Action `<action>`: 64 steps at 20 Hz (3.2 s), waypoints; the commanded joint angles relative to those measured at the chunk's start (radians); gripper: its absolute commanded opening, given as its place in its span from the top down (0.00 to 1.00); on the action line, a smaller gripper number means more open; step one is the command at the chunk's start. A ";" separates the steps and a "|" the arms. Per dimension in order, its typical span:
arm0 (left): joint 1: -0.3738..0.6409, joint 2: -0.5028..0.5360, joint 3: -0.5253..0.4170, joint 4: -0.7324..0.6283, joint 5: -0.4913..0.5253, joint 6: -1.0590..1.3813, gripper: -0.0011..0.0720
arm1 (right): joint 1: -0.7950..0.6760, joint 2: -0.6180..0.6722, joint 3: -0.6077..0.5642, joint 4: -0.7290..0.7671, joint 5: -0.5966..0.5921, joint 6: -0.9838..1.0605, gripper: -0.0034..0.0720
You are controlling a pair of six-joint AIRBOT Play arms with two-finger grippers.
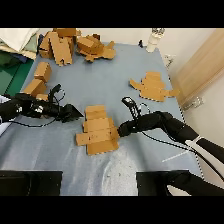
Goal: Fold the box.
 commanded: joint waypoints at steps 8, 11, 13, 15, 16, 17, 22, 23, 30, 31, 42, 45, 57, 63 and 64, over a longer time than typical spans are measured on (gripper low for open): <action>-0.044 -0.160 0.045 -0.063 0.018 0.081 0.40 | 0.008 0.035 -0.052 0.026 0.003 -0.031 0.95; -0.068 -0.176 0.074 -0.062 0.030 0.081 0.40 | 0.008 0.074 -0.052 0.020 0.003 -0.031 0.95; -0.069 -0.179 0.079 -0.063 0.032 0.080 0.40 | 0.008 0.103 -0.052 0.020 0.005 -0.034 0.95; -0.072 -0.181 0.079 -0.063 0.031 0.080 0.40 | 0.008 0.117 -0.052 0.021 0.005 -0.035 0.95; -0.076 -0.182 0.079 -0.064 0.031 0.081 0.40 | 0.008 0.118 -0.052 0.021 0.005 -0.035 0.95; -0.083 -0.184 0.079 -0.066 0.031 0.082 0.40 | 0.008 0.118 -0.052 0.021 0.005 -0.035 0.95; -0.145 -0.185 0.080 -0.145 0.029 0.159 0.40 | 0.008 0.118 -0.052 0.021 0.010 -0.035 0.95; -0.156 -0.185 0.080 -0.184 0.023 0.191 0.40 | 0.008 0.118 -0.052 0.021 0.010 -0.035 0.95; -0.166 -0.185 0.080 -0.222 -0.076 0.274 0.44 | 0.008 0.118 -0.053 0.005 0.010 -0.035 0.95; -0.166 -0.185 0.080 -0.222 -0.093 0.280 0.44 | 0.008 0.118 -0.053 0.002 0.011 -0.035 0.95; -0.166 -0.239 0.080 -0.186 -0.156 0.299 0.67 | 0.008 0.118 -0.053 -0.004 0.019 -0.034 0.95; -0.166 -0.242 0.080 -0.202 -0.138 0.319 0.67 | 0.008 0.117 -0.053 -0.005 0.019 -0.034 0.95; -0.127 -0.242 0.080 -0.239 -0.122 0.324 0.67 | 0.008 0.117 -0.053 -0.006 0.018 -0.034 0.95; -0.124 -0.243 0.080 -0.225 -0.156 0.325 0.67 | 0.008 0.117 -0.053 -0.006 0.021 -0.034 0.95; -0.124 -0.244 0.080 -0.219 -0.161 0.324 0.67 | 0.008 0.117 -0.053 -0.006 0.023 -0.034 0.95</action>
